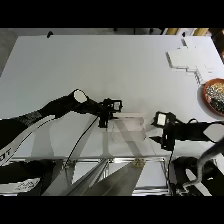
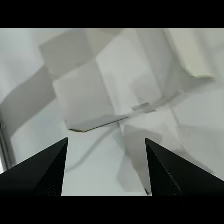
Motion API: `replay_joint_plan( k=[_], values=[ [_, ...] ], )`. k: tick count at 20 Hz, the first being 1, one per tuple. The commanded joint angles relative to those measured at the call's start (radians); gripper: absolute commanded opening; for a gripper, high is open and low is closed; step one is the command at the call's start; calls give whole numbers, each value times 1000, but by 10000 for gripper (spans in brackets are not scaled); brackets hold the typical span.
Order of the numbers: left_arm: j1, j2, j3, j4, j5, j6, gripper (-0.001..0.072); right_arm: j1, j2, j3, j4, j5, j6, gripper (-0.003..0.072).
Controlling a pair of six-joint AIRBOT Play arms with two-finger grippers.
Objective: Fold the box and place the chain.
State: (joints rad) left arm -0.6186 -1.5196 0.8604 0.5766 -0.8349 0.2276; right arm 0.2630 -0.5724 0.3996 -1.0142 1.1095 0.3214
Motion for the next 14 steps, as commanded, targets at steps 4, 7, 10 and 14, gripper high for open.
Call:
replay_joint_plan(
  k=[4,7,10,14],
  values=[
    [0,0,0,0,0,0,12,187,-121,-28,-85,-137,-147,536],
    [0,0,0,0,0,0,12,263,-86,-63,-115,-200,-147,536],
    [0,0,0,0,0,0,12,341,-41,-142,-138,-275,-146,695],
    [0,0,0,0,0,0,12,367,-36,-216,-137,-457,-134,693]
  ],
)
